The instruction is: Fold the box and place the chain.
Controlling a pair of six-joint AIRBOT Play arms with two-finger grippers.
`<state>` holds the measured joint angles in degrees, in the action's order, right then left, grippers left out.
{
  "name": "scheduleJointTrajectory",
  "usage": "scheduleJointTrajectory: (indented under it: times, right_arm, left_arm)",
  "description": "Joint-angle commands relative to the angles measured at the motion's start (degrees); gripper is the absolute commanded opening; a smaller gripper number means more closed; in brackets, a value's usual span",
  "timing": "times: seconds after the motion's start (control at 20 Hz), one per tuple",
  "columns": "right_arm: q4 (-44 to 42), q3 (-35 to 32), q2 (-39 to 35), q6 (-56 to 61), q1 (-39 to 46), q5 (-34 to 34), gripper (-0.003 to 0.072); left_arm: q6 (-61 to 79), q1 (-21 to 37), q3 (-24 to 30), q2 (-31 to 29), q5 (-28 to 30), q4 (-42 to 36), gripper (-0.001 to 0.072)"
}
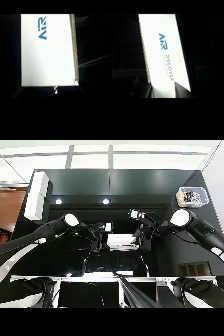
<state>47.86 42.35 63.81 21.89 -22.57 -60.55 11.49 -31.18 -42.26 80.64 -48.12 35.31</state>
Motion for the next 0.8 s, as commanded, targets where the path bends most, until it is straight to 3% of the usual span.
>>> scheduleJointTrajectory:
  times: [0.0, 0.75]
  right_arm:
    - [0.0, -0.1, 0.0, 0.2, -0.1, -0.7, 0.0306]
    - [0.0, -0.8, 0.0, 1.5, -0.1, -1.2, 0.0315]
  left_arm:
    - [0.1, 0.0, 0.0, 0.0, 0.0, 0.0, 0.0397]
    - [0.1, 0.0, 0.0, 0.0, -0.2, 0.0, 0.0397]
